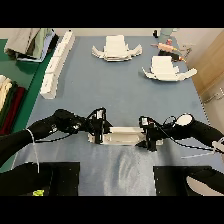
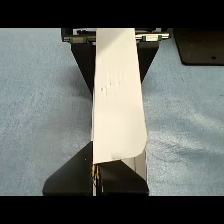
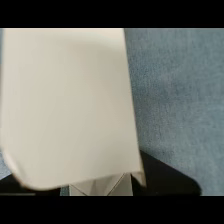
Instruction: Fold the box.
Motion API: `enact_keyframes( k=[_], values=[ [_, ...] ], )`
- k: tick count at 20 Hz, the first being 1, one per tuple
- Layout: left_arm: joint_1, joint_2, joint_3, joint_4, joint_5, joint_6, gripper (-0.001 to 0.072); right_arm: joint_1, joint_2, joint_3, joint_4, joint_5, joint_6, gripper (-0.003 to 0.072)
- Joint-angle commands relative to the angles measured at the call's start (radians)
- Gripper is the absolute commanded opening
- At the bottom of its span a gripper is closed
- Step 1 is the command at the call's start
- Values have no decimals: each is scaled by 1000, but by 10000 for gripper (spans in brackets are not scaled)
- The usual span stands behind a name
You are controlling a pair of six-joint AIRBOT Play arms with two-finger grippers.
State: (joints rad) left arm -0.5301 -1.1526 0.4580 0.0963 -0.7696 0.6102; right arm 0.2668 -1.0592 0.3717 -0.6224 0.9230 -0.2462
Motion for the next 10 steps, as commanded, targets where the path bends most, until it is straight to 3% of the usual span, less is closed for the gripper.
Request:
enact_keyframes(
  k=[1,10],
  values=[
    [0,-1,0,0,0,0,16,1,-1,0,-16,6,-1,516],
    [0,-1,0,0,0,0,16,1,13,1,-17,-22,3,522]
  ],
)
